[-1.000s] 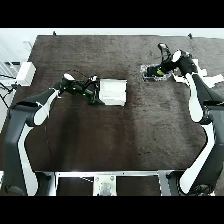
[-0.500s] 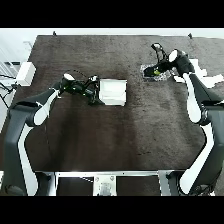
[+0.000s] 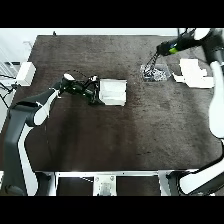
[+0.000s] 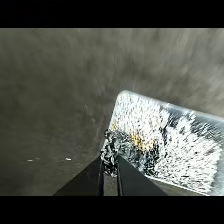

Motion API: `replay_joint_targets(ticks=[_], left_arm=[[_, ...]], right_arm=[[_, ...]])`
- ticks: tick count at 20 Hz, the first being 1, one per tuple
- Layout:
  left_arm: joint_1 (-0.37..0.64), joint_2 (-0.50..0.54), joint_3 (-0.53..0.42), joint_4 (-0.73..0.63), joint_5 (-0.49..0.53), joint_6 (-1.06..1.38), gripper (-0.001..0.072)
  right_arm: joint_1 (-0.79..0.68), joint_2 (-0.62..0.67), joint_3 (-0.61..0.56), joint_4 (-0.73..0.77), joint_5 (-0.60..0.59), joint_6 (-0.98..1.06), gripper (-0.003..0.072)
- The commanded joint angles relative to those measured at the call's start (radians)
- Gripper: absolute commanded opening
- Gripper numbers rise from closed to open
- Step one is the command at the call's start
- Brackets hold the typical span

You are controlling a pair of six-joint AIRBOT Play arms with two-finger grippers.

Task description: Fold the box and place the chain.

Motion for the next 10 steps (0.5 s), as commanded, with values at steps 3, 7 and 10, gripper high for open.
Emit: replay_joint_targets(ticks=[3,7,10], left_arm=[[0.001,0.001,0.001,0.000,0.000,0.000,0.0459],[0.001,0.001,0.001,0.000,0.000,0.000,0.0459],[0.001,0.001,0.001,0.000,0.000,0.000,0.0459]], right_arm=[[0.024,0.229,0.001,-0.002,0.056,0.002,0.0005],[0.044,0.317,0.001,-0.001,0.045,-0.007,0.0006],[0.063,0.351,0.001,0.000,0.045,-0.006,0.0005]])
